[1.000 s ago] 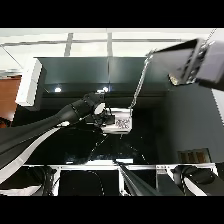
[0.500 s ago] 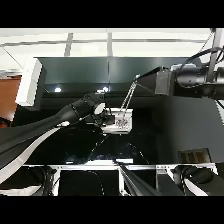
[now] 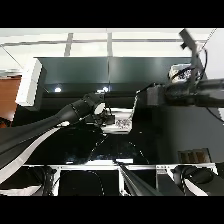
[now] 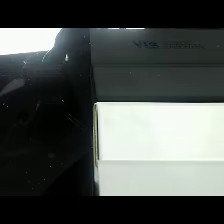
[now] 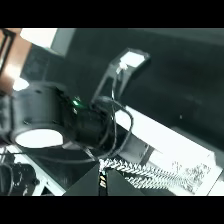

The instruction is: Fold the box and place the chain.

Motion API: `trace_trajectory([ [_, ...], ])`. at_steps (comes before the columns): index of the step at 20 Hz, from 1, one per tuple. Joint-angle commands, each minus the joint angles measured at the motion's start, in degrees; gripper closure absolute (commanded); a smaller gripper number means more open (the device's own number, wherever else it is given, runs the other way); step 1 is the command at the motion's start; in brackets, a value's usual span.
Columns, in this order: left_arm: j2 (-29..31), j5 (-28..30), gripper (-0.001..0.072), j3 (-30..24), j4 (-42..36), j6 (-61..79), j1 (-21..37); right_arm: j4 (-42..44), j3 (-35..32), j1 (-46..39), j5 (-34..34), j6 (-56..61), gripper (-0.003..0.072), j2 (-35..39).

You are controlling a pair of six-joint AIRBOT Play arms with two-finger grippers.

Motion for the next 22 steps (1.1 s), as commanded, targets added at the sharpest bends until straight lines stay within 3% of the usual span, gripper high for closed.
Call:
trace_trajectory([
  [1, 0.0, 0.0, 0.0682, 0.0, 0.0, 0.0, 0.0, 1.7, -5.2, 1.9, -3.6, 0.4, 0.0672, -0.2],
  [5, 0.0, 0.0, 0.0682, 0.0, 0.0, 0.0, 0.0, 2.3, -9.6, 4.3, -8.9, 0.4, 0.0672, -2.1],
  [13, 0.0, 0.0, 0.0682, 0.0, 0.0, 0.0, 0.0, 1.6, -15.7, 6.7, -12.7, -0.6, 0.0669, -9.3],
  [14, 0.0, 0.0, 0.0682, 0.0, 0.0, 0.0, 0.0, 1.6, -16.3, 6.7, -13.5, -0.7, 0.0651, -9.7],
  [15, 0.0, 0.0, 0.0682, 0.0, 0.0, 0.0, 0.0, 1.6, -16.5, 6.7, -14.2, -0.7, 0.0501, -9.8],
  [16, 0.0, 0.0, 0.0682, 0.0, 0.0, 0.0, 0.0, 1.6, -16.5, 6.7, -14.4, -0.7, 0.0414, -9.8],
  [19, 0.0, 0.0, 0.0682, 0.0, 0.0, 0.0, 0.0, 0.0, -16.4, 4.7, -10.6, -0.7, 0.0414, -9.3],
  [22, 0.0, 0.0, 0.0682, 0.0, 0.0, 0.0, 0.0, -9.8, -16.4, -1.5, -3.5, -0.6, 0.0415, -5.3],
])
